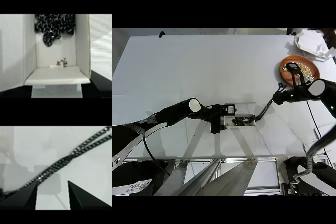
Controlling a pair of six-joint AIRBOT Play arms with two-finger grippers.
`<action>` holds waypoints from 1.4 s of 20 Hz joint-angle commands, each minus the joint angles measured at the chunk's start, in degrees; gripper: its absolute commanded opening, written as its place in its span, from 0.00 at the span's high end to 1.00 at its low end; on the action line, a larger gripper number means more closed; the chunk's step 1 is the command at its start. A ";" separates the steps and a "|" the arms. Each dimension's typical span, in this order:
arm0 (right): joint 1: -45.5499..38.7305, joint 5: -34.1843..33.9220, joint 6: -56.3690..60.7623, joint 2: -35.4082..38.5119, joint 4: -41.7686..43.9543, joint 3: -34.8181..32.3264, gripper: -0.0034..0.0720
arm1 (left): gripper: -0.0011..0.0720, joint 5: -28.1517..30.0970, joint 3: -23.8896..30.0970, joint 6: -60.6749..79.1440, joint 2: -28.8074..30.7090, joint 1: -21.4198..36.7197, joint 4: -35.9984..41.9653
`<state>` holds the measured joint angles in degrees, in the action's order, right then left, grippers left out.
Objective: Fold the box and place the chain.
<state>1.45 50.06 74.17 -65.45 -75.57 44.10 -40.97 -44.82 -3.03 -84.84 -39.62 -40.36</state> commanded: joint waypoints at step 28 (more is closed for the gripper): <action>-0.33 -7.34 2.34 -9.35 -0.68 0.02 0.94 | 0.62 0.00 -0.04 0.02 0.00 -0.02 0.00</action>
<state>1.13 41.87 76.53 -76.42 -76.73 44.05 -40.97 -44.82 -3.01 -84.86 -39.62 -40.36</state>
